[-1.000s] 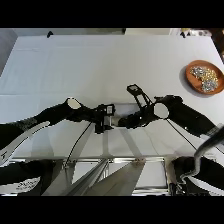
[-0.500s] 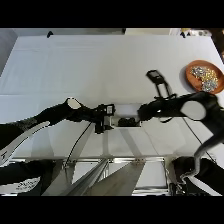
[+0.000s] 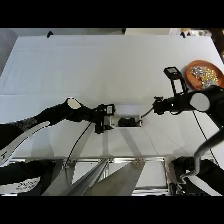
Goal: Fold the box and place the chain.
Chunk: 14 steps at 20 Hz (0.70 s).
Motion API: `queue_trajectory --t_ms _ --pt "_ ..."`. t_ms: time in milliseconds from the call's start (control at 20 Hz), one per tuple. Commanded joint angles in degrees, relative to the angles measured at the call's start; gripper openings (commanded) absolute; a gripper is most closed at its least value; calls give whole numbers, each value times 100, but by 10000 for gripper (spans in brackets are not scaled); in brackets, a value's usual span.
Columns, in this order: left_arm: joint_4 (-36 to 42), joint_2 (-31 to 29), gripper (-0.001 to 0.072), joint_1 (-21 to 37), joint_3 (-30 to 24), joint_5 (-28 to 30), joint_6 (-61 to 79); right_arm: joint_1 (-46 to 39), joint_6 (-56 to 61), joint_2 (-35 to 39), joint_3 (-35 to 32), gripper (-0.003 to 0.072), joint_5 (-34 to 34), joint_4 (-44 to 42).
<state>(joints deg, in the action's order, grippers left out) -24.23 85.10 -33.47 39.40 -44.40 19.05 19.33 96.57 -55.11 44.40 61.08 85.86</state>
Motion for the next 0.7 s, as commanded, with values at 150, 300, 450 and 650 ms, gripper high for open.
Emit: queue_trajectory --t_ms 150,300,450,650 --pt "0 -4 273 4 2 0 0 -46 264 -1298 -7 394 -507 79" --pt "0 -4 273 4 2 0 0 -46 262 -1648 -7 345 -699 -39" --pt "0 -4 273 4 2 0 0 -13 264 -1917 -7 318 -938 -319" --pt "0 -4 273 4 2 0 0 138 411 -2122 -7 308 -990 -299"
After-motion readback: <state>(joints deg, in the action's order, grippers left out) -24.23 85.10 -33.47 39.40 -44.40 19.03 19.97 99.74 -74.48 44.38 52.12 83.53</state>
